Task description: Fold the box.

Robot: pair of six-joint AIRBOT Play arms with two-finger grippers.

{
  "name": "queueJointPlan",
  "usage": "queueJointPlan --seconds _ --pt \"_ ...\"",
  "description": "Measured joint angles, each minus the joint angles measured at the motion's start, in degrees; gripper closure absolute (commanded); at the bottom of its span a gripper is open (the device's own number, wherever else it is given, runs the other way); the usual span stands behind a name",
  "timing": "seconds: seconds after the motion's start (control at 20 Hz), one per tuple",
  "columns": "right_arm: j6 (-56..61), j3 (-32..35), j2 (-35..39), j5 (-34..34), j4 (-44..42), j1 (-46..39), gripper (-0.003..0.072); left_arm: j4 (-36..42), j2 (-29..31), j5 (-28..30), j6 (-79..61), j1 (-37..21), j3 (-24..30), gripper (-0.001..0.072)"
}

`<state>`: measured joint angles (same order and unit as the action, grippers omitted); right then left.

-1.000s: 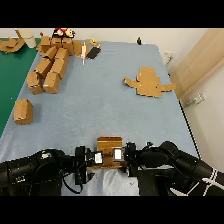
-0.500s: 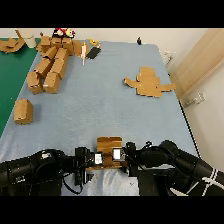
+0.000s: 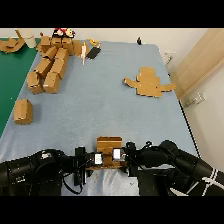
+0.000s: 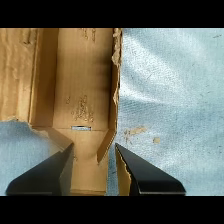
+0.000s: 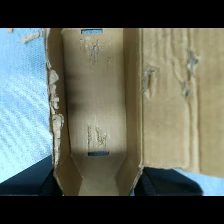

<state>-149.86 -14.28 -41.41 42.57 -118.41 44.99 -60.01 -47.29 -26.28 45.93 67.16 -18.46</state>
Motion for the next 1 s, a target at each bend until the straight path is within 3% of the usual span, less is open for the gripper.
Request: queueJointPlan --seconds 1.0 --pt "0.0 0.0 0.0 0.0 -0.1 0.0 0.0227 -3.8 0.0 2.6 0.0 -0.2 0.0 0.0325"
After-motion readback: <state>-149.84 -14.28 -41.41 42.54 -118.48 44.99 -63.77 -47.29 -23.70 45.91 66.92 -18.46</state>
